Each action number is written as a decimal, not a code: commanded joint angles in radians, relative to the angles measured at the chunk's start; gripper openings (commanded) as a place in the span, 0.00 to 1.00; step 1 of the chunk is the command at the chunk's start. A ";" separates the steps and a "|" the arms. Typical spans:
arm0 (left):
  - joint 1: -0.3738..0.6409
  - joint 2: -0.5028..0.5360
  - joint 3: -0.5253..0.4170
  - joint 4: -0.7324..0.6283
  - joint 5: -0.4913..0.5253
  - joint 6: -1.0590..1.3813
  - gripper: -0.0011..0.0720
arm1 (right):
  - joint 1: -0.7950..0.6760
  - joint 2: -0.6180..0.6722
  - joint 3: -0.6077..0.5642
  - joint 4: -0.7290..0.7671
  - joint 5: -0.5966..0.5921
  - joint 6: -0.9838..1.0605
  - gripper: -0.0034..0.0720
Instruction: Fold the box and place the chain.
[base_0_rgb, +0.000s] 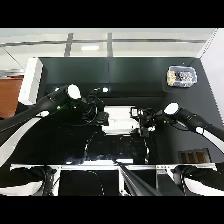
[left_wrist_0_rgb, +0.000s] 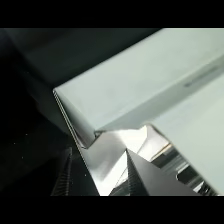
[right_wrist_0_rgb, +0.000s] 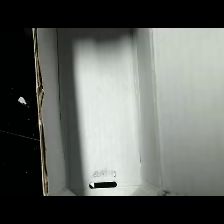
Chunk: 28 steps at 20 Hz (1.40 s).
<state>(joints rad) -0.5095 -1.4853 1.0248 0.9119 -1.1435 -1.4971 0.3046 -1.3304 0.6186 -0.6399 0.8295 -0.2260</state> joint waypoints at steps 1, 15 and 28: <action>-0.011 0.000 0.002 0.021 0.013 -0.059 0.57 | 0.001 0.000 0.000 0.000 0.000 0.000 0.22; -0.209 -0.014 0.058 0.398 0.089 -0.437 0.57 | 0.001 0.000 0.000 0.000 0.000 0.000 0.22; -0.319 -0.095 0.183 0.579 -0.028 -0.763 0.50 | 0.001 0.000 0.000 0.000 0.000 0.000 0.22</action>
<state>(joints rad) -0.8124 -1.5505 1.1767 1.4582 -1.1206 -2.2204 0.3046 -1.3304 0.6186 -0.6399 0.8295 -0.2260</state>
